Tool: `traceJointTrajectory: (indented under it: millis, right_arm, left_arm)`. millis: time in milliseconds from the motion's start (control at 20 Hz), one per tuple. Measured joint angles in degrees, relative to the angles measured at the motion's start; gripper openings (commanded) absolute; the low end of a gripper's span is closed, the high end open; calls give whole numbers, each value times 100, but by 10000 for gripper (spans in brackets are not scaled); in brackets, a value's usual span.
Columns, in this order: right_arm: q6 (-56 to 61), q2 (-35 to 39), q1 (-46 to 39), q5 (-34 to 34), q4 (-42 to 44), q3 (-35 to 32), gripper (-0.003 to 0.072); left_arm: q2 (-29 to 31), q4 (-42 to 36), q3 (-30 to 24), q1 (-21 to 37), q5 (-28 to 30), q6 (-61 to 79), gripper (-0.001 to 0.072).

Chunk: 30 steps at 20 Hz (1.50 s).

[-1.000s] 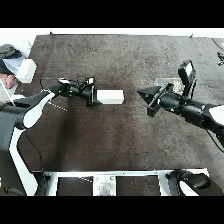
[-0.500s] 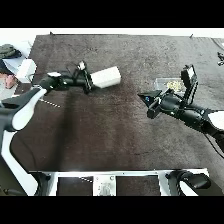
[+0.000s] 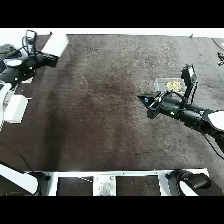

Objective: Fold the box and place the chain.

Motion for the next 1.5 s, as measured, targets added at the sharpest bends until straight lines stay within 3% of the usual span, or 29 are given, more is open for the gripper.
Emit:
traceJointTrajectory:
  millis: [200, 450, 950, 1000, 1050, 1100, 1250, 1500]
  right_arm:
    - [17, 2, 0, 2, 0, 0, -14]
    - [24, 2, 0, 13, 0, 0, -14]
    - [31, 2, 0, 46, 0, 0, -14]
    - [31, 2, -2, 46, 0, 0, -14]
    - [31, 2, 0, 46, 0, 0, -14]
    - [31, 2, -2, 46, 0, 0, -14]
    - [31, 2, -2, 48, 0, 0, -14]
    - [31, 13, 0, 66, 2, 0, -14]
  left_arm:
    - [-114, 1357, -2, 428, 127, -1934, 11]
    - [-435, 2529, -2, 581, 179, -3226, 11]
    - [-984, 3008, 2, 614, 669, -3751, 13]
    - [-1005, 3034, 2, 614, 721, -3692, 115]
    - [-1016, 3086, 2, 616, 752, -3576, 454]
    - [-1027, 3147, 2, 619, 754, -3482, 658]
    - [-1040, 3287, 2, 619, 789, -3309, 720]
    - [-898, 3364, 2, 619, 811, -3292, 720]
